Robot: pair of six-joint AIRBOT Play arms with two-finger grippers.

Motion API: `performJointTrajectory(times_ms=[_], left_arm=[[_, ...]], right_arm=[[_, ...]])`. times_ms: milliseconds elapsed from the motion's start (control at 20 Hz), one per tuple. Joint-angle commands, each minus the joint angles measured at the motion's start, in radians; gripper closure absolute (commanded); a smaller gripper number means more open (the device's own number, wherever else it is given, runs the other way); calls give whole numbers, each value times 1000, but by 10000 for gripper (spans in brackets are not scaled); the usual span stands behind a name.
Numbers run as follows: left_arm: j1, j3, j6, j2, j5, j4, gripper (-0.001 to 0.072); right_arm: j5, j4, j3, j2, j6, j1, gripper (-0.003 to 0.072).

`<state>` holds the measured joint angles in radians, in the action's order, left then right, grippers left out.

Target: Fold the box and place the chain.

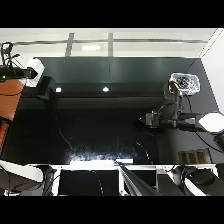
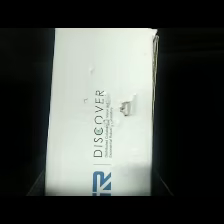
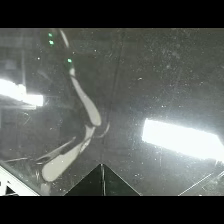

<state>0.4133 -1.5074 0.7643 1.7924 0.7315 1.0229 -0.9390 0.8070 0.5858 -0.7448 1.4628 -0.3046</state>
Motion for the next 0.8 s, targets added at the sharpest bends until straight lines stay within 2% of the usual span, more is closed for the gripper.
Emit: performJointTrajectory(times_ms=[0,200,300,500,600,750], left_arm=[[3,-98,90,100,-16,53,311],[9,-118,127,138,4,57,293],[7,-122,127,138,0,60,-7],[10,-175,127,116,66,73,-8],[13,-245,127,99,162,77,-8],[19,-403,162,92,394,77,-8]], right_arm=[[0,-5,1,1,3,-1,664],[4,-1,1,1,3,-1,664],[6,3,1,1,3,-1,664],[6,6,1,1,3,-1,664],[10,8,1,1,3,-1,664],[50,18,1,1,-13,0,664]])
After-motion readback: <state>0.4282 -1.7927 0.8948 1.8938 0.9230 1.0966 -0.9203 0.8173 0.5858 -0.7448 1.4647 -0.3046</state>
